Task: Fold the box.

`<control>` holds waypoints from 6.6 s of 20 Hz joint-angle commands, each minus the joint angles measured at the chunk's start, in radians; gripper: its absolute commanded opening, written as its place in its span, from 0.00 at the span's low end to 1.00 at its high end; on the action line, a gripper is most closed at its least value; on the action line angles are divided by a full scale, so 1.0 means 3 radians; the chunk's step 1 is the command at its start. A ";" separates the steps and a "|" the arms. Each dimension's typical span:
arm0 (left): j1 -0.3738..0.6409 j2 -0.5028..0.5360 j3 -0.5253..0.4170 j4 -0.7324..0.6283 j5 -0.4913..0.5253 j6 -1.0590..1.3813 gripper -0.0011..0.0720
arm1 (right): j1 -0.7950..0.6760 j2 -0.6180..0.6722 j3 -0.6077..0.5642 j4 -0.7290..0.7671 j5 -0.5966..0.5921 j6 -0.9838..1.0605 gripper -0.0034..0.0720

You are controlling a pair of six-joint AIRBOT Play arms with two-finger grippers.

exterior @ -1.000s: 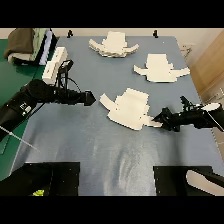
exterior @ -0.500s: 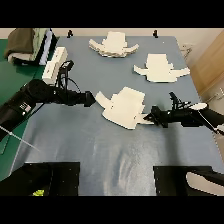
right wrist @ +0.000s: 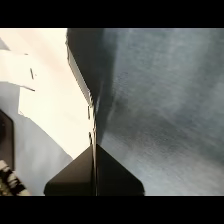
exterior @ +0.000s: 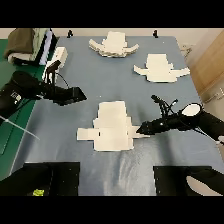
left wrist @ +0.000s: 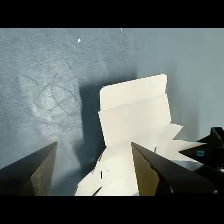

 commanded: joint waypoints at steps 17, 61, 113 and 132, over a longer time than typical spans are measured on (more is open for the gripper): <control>-0.0352 -0.2009 0.0459 -0.1452 -0.1044 0.1315 0.88 | 0.0285 0.0270 -0.0008 -0.0345 -0.0298 0.0161 0.05; -0.1517 -0.0628 -0.0374 -0.1106 0.0717 0.4149 0.03 | -0.0388 0.0580 0.1008 -0.1282 -0.0048 0.1583 0.42; -0.1591 -0.0510 -0.0683 -0.1005 0.0394 0.4253 0.04 | -0.0389 0.0580 0.1002 -0.1282 0.0095 0.1573 0.18; -0.1593 -0.0510 -0.0683 -0.1030 0.0394 0.4255 0.04 | 0.3390 0.0702 -0.0055 -0.2960 -0.0239 0.0610 0.93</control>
